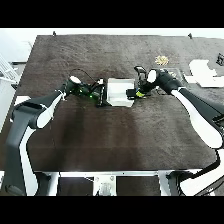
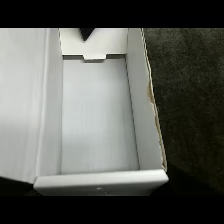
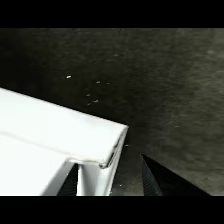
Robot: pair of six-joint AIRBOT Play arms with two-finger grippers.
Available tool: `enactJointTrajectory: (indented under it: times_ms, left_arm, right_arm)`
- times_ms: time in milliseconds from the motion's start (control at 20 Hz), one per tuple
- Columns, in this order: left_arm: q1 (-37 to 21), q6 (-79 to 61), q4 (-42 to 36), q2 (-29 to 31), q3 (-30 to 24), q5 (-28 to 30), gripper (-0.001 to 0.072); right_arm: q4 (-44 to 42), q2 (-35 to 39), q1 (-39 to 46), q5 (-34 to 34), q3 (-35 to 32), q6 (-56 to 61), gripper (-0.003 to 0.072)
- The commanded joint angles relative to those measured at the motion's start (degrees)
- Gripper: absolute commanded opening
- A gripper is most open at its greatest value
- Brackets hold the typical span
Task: Fold the box and place the chain.
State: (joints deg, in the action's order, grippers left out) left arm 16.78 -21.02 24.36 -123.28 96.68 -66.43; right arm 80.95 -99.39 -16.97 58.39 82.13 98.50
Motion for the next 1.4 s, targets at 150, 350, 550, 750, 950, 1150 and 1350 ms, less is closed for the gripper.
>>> enactJointTrajectory:
  times_ms: [150,350,550,750,950,1150,1350]
  left_arm:
    - [-0.07,-0.02,0.02,-0.02,0.0,0.02,0.0458]
    - [-0.07,-0.02,0.02,-0.02,0.0,0.0,0.0458]
    - [-0.07,-0.02,0.02,-0.02,0.0,0.0,0.0458]
    - [-0.07,-0.02,0.02,-0.02,0.0,0.0,0.0457]
    - [-0.07,-0.02,0.02,-0.02,0.0,0.0,0.0458]
    - [-0.07,-0.02,0.02,-0.02,0.0,0.0,0.0458]
    - [-0.07,-0.02,0.02,-0.02,0.0,0.0,0.0458]
  right_arm:
    - [8.55,-0.02,-4.92,-0.28,1.75,10.73,0.0374]
    - [12.15,-0.2,-6.19,0.24,1.75,13.62,0.0365]
    - [14.67,-0.55,-6.16,3.67,1.75,16.17,0.0366]
    - [15.5,-0.85,-6.16,4.22,1.75,18.75,0.0258]
    - [15.76,-0.85,-6.21,4.26,1.75,19.98,0.0257]
    - [15.82,-0.85,-6.58,4.26,1.75,21.09,0.0174]
    - [15.74,-0.85,-7.23,4.26,1.75,21.53,0.0173]
